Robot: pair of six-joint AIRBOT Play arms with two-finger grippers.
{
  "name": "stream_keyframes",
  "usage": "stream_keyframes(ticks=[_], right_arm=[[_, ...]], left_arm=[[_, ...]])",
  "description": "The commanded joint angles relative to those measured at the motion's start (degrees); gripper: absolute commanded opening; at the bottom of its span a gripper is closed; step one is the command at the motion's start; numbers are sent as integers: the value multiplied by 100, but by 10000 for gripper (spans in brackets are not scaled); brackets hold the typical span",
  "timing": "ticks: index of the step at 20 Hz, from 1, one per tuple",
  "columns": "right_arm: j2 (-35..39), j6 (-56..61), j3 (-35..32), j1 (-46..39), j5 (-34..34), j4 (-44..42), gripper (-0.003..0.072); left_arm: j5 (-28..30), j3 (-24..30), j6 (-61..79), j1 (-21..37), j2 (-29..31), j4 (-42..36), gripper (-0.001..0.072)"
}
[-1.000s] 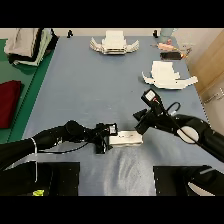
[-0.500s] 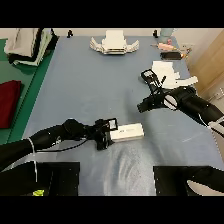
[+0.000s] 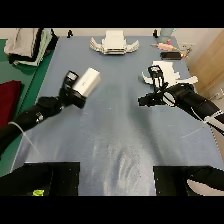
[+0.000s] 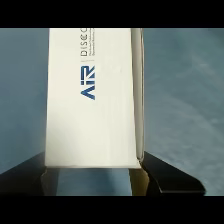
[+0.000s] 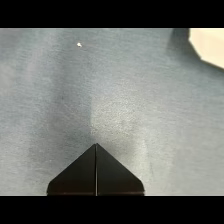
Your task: Fold the box.
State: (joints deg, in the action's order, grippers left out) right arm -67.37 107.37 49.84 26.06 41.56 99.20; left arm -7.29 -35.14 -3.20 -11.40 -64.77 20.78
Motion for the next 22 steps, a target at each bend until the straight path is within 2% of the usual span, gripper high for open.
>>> stream_keyframes(ticks=[1, 4, 7, 10, 14, 16, 17, 22], right_arm=[[-11, 79, 7, -4, -7, -4, 3], [-11, 79, 7, -4, -7, -44, 3], [-11, 79, 7, -2, -7, -129, 3], [-11, 79, 7, -2, -7, -131, 3], [-11, 79, 7, -2, -4, -197, 3], [-13, 79, 7, -2, -2, -203, 3], [-11, 79, 7, -2, -2, -210, 3], [-11, 79, 7, -2, -4, -219, 3]], left_arm=[[-365, -1180, -166, 1419, -1038, 13, 536], [-367, -2529, -393, 1871, -2129, 122, 536], [-387, -3713, -1189, 2083, -3108, 754, 536], [-708, -4693, -2173, 2166, -3910, 1980, 537], [-1934, -6054, -4424, 2197, -4937, 4247, 536], [-2312, -6585, -4994, 2190, -5278, 4903, 536], [-2347, -6738, -5152, 2190, -5357, 4957, 536], [-1945, -7160, -5368, 2184, -5418, 4951, 536]])
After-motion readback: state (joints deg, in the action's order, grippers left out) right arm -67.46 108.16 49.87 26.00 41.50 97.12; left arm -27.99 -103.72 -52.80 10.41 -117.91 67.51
